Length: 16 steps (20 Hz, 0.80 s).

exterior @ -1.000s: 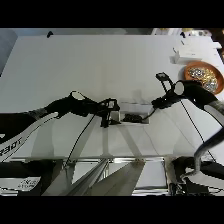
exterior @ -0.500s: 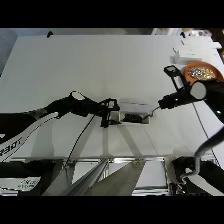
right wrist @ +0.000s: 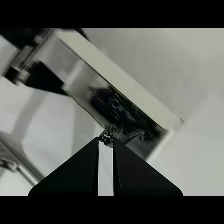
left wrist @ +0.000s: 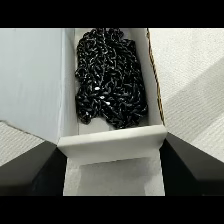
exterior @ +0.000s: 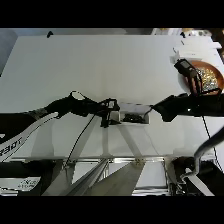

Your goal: Fold the box and place the chain.

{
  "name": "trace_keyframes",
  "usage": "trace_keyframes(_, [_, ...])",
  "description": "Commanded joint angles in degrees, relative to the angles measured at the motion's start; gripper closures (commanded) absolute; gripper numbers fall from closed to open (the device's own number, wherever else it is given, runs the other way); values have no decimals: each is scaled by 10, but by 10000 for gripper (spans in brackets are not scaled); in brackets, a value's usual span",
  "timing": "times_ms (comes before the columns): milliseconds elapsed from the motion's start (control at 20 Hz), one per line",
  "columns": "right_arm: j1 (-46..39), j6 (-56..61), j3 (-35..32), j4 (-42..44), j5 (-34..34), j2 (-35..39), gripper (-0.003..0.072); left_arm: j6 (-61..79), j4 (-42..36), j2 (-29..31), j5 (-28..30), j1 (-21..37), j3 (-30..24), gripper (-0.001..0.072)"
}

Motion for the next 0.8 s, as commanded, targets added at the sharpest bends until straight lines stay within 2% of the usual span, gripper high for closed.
trace_keyframes(0, [1, -65, 0, 83, -42, 0, 670, 0, 0, 0, 0, 0, 0, 606])
trace_keyframes(200, [5, -134, 0, 132, -36, -38, 670, 0, 0, 0, 0, 0, 0, 606])
trace_keyframes(600, [90, -176, 0, 107, -70, -177, 662, 0, 0, 0, 0, 0, 0, 606])
trace_keyframes(750, [90, -181, 7, 107, -55, -185, 455, 0, 0, 0, 0, 0, 0, 606])
